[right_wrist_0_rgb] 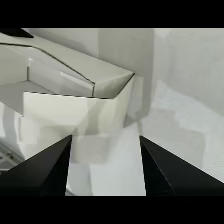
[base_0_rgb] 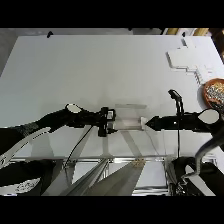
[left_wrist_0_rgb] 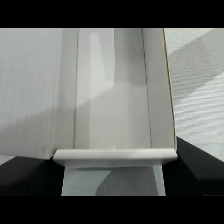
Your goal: Fold the box and place the chain.
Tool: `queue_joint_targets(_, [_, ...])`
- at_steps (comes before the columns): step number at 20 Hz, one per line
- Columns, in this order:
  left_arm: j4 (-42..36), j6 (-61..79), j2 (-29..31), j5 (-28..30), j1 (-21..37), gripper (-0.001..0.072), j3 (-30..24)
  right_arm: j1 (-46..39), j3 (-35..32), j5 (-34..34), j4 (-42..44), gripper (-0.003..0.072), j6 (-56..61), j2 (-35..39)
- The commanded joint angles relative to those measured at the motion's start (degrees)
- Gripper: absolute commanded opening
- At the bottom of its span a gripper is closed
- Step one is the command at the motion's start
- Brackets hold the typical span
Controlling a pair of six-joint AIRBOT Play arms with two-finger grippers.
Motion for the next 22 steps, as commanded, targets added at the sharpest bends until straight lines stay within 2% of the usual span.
queue_joint_targets(1, [0.0, 0.0, 0.0, 0.0, 0.0, 0.0029, 0.0, 0.1, 0.0, 0.1, 0.8, 0.0474, -0.1, 1.4])
queue_joint_targets(5, [0.0, 0.0, 0.0, 0.0, 0.0, 0.0029, 0.0, 1.6, 0.0, -4.1, 0.3, 0.0475, 0.0, 1.3])
queue_joint_targets(9, [0.0, 0.0, 0.0, 0.0, 0.0, 0.0029, 0.0, 10.1, 0.2, -9.7, -0.6, 0.0476, 1.4, 0.5])
queue_joint_targets(10, [0.0, 0.0, 0.0, 0.0, 0.0, 0.0029, 0.0, 11.9, 1.1, -10.5, -4.3, 0.0475, 5.6, 0.5])
queue_joint_targets(12, [0.0, 0.0, 0.0, 0.0, 0.0, 0.0029, 0.0, 14.3, 3.6, -10.3, -13.8, 0.0475, 16.6, 0.4])
queue_joint_targets(13, [0.0, 0.0, 0.0, 0.0, 0.0, 0.0029, 0.0, 15.2, 4.5, -10.0, -15.8, 0.0475, 19.8, 0.2])
queue_joint_targets(18, [0.0, 0.0, 0.0, 0.0, 0.0, 0.0029, 0.0, 20.3, 5.8, -10.3, -16.9, 0.0475, 25.6, -4.2])
queue_joint_targets(22, [0.0, 0.0, 0.0, 0.0, 0.0, 0.0029, 0.0, 23.9, 8.7, -10.1, -21.5, 0.0475, 31.6, -7.2])
